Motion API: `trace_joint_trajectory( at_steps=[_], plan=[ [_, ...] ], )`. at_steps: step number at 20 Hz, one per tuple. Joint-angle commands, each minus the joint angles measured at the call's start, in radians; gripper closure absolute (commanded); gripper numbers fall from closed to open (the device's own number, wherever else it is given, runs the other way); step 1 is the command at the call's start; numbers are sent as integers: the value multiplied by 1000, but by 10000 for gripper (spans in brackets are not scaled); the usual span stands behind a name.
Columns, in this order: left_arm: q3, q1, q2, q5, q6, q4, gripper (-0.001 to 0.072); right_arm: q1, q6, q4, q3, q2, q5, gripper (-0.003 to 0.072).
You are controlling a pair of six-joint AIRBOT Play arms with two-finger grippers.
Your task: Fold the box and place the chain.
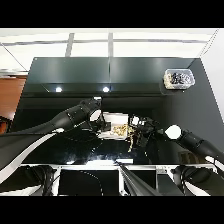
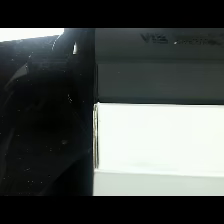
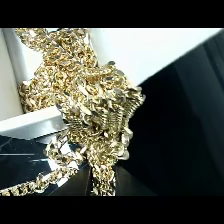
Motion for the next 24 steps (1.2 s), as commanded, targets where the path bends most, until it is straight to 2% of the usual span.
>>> trace_joint_trajectory(
  at_steps=[1, 3, 6, 10, 13, 15, 18, 21, 24],
  plan=[
    [1, 0, 0, 3, 0, 0, 679, 0, 94, -14, 7, 17, 18, 669],
    [1, 0, 0, 2, 1, 0, 678, -3, 242, -66, 29, 56, 48, 669],
    [1, 0, 0, 3, 1, 0, 679, -35, 435, -151, 107, 136, 214, 669],
    [1, 0, 0, 3, 1, 0, 679, -91, 571, -153, 264, 238, 475, 670],
    [1, 0, 0, 3, 1, 0, 678, -102, 772, -151, 404, 254, 613, 669],
    [1, 0, 0, 3, 1, 0, 678, -102, 817, -103, 492, 254, 694, 669],
    [1, 0, 0, 3, 1, 0, 678, -102, 821, 9, 575, 254, 708, 669],
    [1, 0, 0, 3, 0, 0, 678, -89, 909, 10, 557, 225, 648, 669],
    [1, 0, 0, 3, 0, 0, 679, -46, 937, 9, 517, 142, 594, 669]
  ],
)
